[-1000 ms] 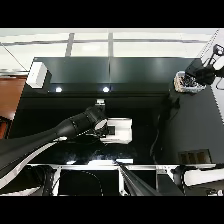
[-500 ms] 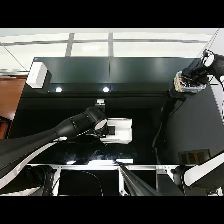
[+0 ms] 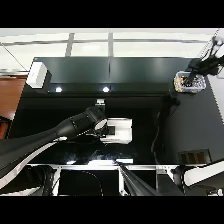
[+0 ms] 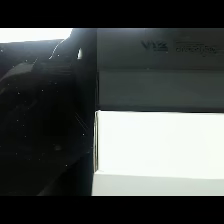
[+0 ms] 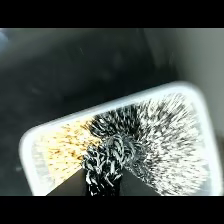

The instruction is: Fold the box and place the chain.

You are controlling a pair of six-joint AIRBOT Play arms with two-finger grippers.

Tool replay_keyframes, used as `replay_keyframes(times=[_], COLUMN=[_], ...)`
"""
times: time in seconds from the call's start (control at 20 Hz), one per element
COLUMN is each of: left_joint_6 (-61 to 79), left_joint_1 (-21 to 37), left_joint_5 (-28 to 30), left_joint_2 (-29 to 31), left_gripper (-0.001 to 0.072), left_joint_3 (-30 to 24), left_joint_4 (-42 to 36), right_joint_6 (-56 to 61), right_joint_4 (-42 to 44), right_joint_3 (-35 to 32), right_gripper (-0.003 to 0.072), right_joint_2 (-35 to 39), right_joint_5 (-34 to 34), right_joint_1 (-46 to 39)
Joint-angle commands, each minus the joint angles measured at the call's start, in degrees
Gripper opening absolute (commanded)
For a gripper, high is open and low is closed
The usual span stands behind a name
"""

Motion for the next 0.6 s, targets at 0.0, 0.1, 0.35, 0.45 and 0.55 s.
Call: replay_keyframes(times=[0.0,0.1,0.35,0.45,0.55], left_joint_6=[0.0,0.0,0.0,0.0,0.0], left_joint_1=[0.0,0.0,0.0,0.0,0.0], left_joint_5=[0.0,0.0,0.0,0.0,0.0], left_joint_2=[0.0,0.0,0.0,0.0,0.0], left_gripper=[0.0025,0.0025,0.0025,0.0025,0.0025], left_joint_3=[0.0,0.0,0.0,0.0,0.0], left_joint_4=[-0.1,-0.1,-0.1,-0.1,-0.1], right_joint_6=[-4.6,-7.1,-14.0,-14.9,-17.2], right_joint_4=[2.8,8.2,14.1,17.6,24.4], right_joint_3=[0.2,0.2,-0.4,-0.9,-4.9], right_gripper=[0.0007,0.0004,0.0003,0.0003,0.0003], right_joint_2=[9.3,15.5,28.8,33.3,38.4], right_joint_5=[1.5,5.3,17.3,20.9,23.8], right_joint_1=[0.1,0.1,2.3,2.9,3.1])
